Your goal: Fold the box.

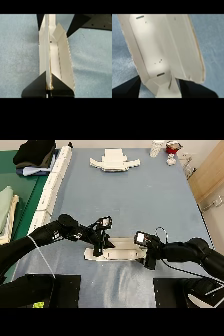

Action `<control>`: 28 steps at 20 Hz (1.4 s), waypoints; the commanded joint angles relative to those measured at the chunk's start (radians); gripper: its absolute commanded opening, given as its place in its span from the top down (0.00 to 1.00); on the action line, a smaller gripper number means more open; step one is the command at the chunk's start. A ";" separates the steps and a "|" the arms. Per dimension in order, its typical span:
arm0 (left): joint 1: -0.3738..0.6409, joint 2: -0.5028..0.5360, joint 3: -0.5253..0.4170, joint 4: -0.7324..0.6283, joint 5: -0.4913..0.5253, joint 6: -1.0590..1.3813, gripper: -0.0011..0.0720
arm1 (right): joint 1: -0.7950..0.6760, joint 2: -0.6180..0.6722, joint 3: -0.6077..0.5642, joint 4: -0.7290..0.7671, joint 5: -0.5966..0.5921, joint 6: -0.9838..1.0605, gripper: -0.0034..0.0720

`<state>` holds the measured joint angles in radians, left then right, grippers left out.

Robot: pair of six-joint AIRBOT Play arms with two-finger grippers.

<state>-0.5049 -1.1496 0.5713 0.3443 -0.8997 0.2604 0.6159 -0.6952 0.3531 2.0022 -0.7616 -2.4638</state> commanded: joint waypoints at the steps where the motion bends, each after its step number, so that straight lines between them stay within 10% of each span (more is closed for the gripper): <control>1: 0.000 0.001 0.000 0.000 0.000 0.000 0.97 | -0.121 -0.065 -0.006 0.229 -0.048 -0.319 0.00; 28: 0.000 0.001 0.000 0.000 0.000 0.000 0.97 | -0.056 -0.232 -0.005 0.208 0.038 -0.461 0.05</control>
<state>-0.5049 -1.1496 0.5713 0.3439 -0.9005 0.2607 0.5556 -0.9169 0.3485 2.2147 -0.7460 -2.9150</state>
